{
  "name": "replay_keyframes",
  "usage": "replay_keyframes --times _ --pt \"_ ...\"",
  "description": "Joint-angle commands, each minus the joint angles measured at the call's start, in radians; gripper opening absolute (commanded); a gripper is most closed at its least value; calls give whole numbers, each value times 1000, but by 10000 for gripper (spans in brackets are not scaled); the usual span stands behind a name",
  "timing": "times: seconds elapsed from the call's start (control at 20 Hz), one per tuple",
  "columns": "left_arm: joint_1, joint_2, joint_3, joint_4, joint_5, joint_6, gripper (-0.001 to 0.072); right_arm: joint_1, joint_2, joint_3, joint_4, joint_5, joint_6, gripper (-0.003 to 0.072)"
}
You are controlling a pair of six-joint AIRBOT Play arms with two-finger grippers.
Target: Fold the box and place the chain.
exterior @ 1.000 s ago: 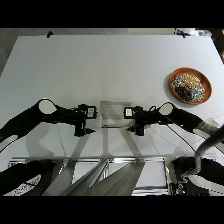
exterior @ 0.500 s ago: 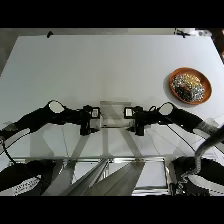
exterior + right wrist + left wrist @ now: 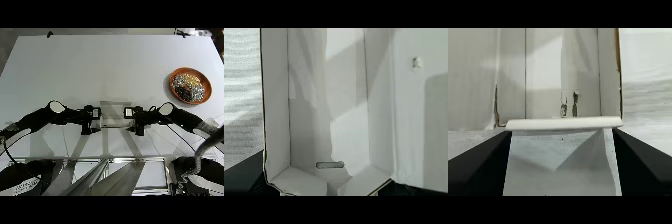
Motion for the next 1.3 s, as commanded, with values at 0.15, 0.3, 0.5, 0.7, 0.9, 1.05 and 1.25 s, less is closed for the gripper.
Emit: replay_keyframes --times 0.15,0.3,0.5,0.7,0.9,1.05,1.25 --pt "-33 -14 0 -40 13 29 718 0 0 0 0 0 0 403" --pt "-41 -34 0 -48 13 22 718 0 0 0 0 0 0 403" --pt "-46 -35 0 -126 39 26 715 0 0 0 0 0 0 403" --pt "-46 -36 0 -152 42 26 712 0 0 0 0 0 0 403" --pt "-46 -50 0 -152 55 26 695 0 0 0 0 0 0 403" --pt "-52 -74 0 -152 53 26 689 0 0 0 0 0 0 403" --pt "-65 -82 0 -154 42 27 215 0 0 0 0 0 0 403"
